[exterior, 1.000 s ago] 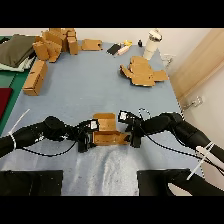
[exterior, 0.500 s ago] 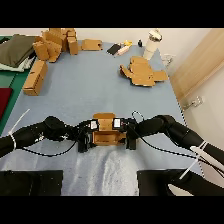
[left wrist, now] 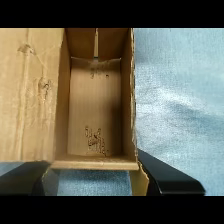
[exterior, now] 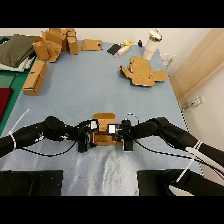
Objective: Fold the box.
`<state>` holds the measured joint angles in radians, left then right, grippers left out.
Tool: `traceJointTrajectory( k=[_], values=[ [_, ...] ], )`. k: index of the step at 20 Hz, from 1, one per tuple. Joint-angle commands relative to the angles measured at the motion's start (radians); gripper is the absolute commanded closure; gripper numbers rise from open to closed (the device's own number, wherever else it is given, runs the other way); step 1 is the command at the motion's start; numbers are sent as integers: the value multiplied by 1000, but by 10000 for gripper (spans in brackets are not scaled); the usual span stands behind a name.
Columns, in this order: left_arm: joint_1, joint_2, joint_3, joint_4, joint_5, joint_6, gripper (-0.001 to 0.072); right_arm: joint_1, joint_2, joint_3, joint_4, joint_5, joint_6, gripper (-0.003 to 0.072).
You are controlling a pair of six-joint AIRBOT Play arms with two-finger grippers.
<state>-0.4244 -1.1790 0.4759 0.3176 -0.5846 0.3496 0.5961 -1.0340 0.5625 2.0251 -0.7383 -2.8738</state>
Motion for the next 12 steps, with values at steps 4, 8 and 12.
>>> traceJointTrajectory(
  k=[4, 8, 12],
  values=[
    [1, 0, 0, 0, 0, 0, 377, 34, -12, -1, 8, 41, 0, 488],
    [1, 0, 0, 0, 0, 0, 377, 42, -13, -1, 48, 22, 1, 186],
    [1, 0, 1, 0, 0, 0, 377, 42, -13, -1, 47, 18, 1, 185]
  ],
)
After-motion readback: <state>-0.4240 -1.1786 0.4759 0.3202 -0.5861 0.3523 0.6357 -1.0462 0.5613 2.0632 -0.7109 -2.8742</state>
